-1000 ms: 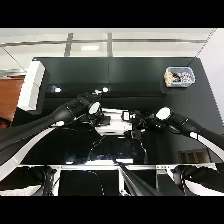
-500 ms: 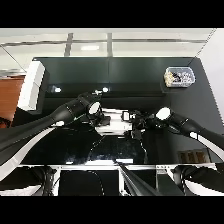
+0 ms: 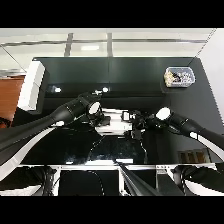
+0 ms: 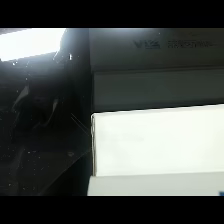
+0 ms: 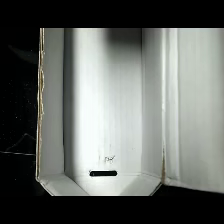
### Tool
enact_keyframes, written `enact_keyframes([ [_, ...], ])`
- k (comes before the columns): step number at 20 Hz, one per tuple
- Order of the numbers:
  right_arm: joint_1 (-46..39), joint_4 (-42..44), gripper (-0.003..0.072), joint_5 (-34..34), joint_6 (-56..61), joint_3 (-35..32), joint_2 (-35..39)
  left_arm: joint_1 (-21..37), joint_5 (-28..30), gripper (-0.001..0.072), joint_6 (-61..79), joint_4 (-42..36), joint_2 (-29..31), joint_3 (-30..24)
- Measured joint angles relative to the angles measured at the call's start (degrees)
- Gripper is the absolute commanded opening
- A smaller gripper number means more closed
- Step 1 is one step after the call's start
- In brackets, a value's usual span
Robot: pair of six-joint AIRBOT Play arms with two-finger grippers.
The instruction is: Fold the box and place the chain.
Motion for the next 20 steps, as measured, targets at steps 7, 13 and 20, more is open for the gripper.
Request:
enact_keyframes([
  [7, 0.0, 0.2, 0.0126, 0.0, 0.0, 0.0, 0.0, 0.0, -0.2, 0.0025, 0.0, 0.0, 0.0, 0.0],
  [13, 0.0, 0.2, 0.0704, -0.1, 0.1, 0.0, 0.0, 0.0, -0.2, 0.0025, 0.0, 0.0, 0.0, 0.0],
  [20, -0.1, -1.2, 0.0701, 1.2, 2.1, 0.0, 2.0, 0.0, -0.6, 0.0026, 0.1, -0.2, 0.0, 0.0],
])
